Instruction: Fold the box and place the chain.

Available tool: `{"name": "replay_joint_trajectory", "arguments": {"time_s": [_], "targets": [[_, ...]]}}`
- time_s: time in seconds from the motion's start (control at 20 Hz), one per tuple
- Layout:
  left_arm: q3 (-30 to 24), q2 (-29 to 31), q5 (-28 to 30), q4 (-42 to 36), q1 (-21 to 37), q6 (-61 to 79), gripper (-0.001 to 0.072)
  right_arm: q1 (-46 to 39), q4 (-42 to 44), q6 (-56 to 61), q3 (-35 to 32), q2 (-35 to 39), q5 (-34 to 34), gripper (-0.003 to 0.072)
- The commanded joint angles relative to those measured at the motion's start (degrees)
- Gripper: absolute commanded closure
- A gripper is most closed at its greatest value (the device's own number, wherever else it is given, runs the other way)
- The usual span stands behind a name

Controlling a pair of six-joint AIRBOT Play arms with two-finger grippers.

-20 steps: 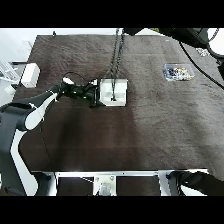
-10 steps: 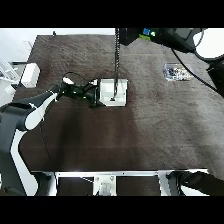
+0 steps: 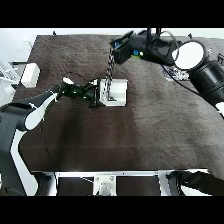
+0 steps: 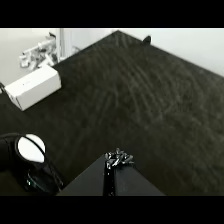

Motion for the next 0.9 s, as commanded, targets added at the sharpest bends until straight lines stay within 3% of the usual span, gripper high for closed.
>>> {"name": "replay_joint_trajectory", "arguments": {"time_s": [0.0,0.5,0.85], "targets": [[0.0,0.0,0.0,0.0,0.0,0.0,0.0344,-0.4,0.0,0.1,-4.8,-0.2,-1.1,0.0675],[0.0,0.0,0.0,0.0,0.0,0.0,0.0344,-4.9,0.2,0.6,-24.6,-1.1,-10.7,0.0675],[0.0,0.0,0.0,0.0,0.0,0.0,0.0344,-4.9,1.8,0.6,-25.9,-8.1,-11.5,0.0675]]}}
